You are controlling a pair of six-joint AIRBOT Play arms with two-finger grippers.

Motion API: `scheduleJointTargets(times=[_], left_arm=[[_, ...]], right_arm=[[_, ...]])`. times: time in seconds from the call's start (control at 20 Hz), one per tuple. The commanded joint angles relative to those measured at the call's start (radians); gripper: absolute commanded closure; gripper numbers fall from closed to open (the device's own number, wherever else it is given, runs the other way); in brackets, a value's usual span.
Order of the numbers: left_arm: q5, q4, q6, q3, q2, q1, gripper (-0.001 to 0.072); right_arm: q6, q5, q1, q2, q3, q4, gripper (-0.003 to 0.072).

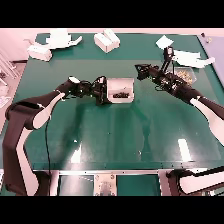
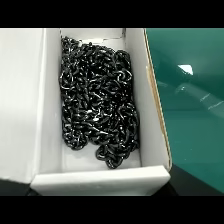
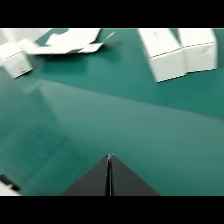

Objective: Fold the box and place the chain.

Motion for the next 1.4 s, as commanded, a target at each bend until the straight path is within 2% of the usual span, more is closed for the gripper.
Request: scheduleJointTargets(times=[0.0,0.15,0.4,0.6,0.9,1.2,1.35], left_arm=[[0.0,0.0,0.0,0.0,0.001,0.0,0.0165],[-0.003,0.0,0.0,0.0,0.001,0.0,0.0165],[-0.004,0.0,0.0,0.0,0.001,0.0,0.0165],[-0.003,0.0,0.0,0.0,0.001,0.0,0.0165],[-0.003,0.0,0.0,0.0,0.001,0.0,0.0165],[-0.004,0.0,0.0,0.0,0.001,0.0,0.0165],[-0.003,0.0,0.0,0.0,0.001,0.0,0.0165]], right_arm=[[0.187,-0.113,-0.005,-0.033,0.04,-0.191,0.068],[0.187,-0.182,-0.006,-0.033,0.04,-0.244,0.0681],[0.187,-0.237,-0.004,-0.048,0.037,-0.244,0.068],[0.187,-0.252,-0.005,-0.048,-0.027,-0.244,0.068],[0.179,-0.388,0.004,-0.035,-0.087,-0.244,0.0678],[0.165,-0.378,0.034,0.053,-0.088,-0.244,0.0679],[0.172,-0.301,0.031,0.106,-0.088,-0.244,0.0679]])
